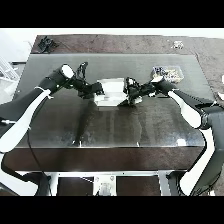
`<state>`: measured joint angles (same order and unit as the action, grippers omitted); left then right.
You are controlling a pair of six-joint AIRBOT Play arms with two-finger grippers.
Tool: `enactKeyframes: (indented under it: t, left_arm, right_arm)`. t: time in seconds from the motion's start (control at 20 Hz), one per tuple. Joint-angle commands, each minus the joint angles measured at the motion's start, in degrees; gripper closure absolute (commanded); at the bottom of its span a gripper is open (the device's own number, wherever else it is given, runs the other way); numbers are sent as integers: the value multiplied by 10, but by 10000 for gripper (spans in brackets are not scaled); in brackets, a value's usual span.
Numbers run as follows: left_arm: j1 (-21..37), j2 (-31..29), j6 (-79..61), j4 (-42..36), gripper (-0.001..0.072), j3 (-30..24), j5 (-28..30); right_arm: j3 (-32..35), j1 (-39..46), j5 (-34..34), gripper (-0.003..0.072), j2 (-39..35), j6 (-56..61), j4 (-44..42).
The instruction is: Fold the box and place the chain.
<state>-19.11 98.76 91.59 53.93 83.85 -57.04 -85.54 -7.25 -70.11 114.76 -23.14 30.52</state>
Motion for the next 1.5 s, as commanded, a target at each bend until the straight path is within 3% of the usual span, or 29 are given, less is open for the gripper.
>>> enactKeyframes:
  t: [0.0, 0.1, 0.15, 0.2, 1.35, 1.4, 1.45]
  left_arm:
    - [0, 13, 5, -13, 56, 1, -17]
    - [0, 17, 5, -16, 58, 1, -18]
    - [0, 17, 5, -16, 175, 2, -18]
    - [0, 17, 5, -16, 228, 3, -15]
    - [-6, 25, 21, 23, 223, 37, -26]
    - [-6, 26, 21, 23, 139, 37, -27]
    - [-6, 29, 21, 22, 106, 37, -29]
  right_arm:
    - [0, -1, 0, 107, 0, 0, 0]
    - [0, -1, 0, 107, 0, 0, 0]
    - [0, 0, 0, 107, 0, 0, 0]
    - [0, 0, 0, 107, 0, 0, 0]
    - [0, 0, 0, 107, 0, 0, 0]
    - [0, -1, 0, 107, 0, 0, 0]
    - [0, -1, 0, 107, 0, 0, 0]
